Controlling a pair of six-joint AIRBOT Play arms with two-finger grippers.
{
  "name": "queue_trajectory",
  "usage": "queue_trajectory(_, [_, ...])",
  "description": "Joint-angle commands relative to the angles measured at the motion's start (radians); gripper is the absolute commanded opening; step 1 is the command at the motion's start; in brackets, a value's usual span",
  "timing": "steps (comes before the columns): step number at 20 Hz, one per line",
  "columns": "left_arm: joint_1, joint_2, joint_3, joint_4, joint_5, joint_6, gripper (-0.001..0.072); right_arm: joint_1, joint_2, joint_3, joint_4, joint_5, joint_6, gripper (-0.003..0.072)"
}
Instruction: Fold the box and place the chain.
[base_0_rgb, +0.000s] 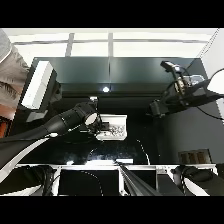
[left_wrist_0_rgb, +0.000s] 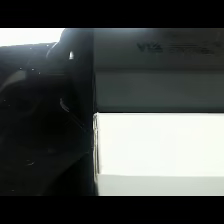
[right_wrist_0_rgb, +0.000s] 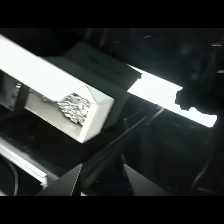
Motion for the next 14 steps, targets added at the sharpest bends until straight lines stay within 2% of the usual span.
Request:
queue_trajectory(1, [-0.001, 0.001, 0.008, -0.001, 0.003, -0.087, 0.0245, -0.046, 0.036, 0.000, -0.034, 0.019, -0.018, 0.0318])
queue_trajectory(2, [-0.001, 0.003, 0.019, -0.001, 0.003, -0.088, 0.0430, -0.046, 0.036, 0.000, -0.033, 0.014, -0.019, 0.0318])
queue_trajectory(3, [-0.001, 0.006, 0.039, 0.003, -0.009, -0.087, 0.0520, -0.047, 0.036, 0.000, -0.034, 0.010, -0.019, 0.0318])
queue_trajectory(6, [0.004, 0.044, 0.099, 0.054, -0.077, 0.086, 0.0525, -0.047, 0.036, 0.000, -0.043, 0.003, -0.020, 0.0318])
queue_trajectory(9, [0.058, 0.170, 0.076, 0.062, -0.151, 0.429, 0.0525, -0.048, 0.036, 0.000, -0.105, 0.000, -0.009, 0.0318])
queue_trajectory(11, [0.161, 0.283, -0.002, 0.062, -0.166, 0.614, 0.0525, -0.049, 0.036, 0.000, -0.135, -0.009, 0.005, 0.0318])
queue_trajectory(12, [0.246, 0.345, -0.063, 0.045, -0.140, 0.692, 0.0524, -0.049, 0.036, 0.000, -0.145, -0.014, 0.005, 0.0318])
queue_trajectory(13, [0.340, 0.397, -0.129, -0.014, -0.083, 0.764, 0.0525, -0.049, 0.036, 0.000, -0.149, -0.021, 0.005, 0.0318])
queue_trajectory(14, [0.443, 0.440, -0.201, -0.162, -0.006, 0.877, 0.0525, -0.049, 0.036, 0.000, -0.153, -0.033, 0.006, 0.0318])
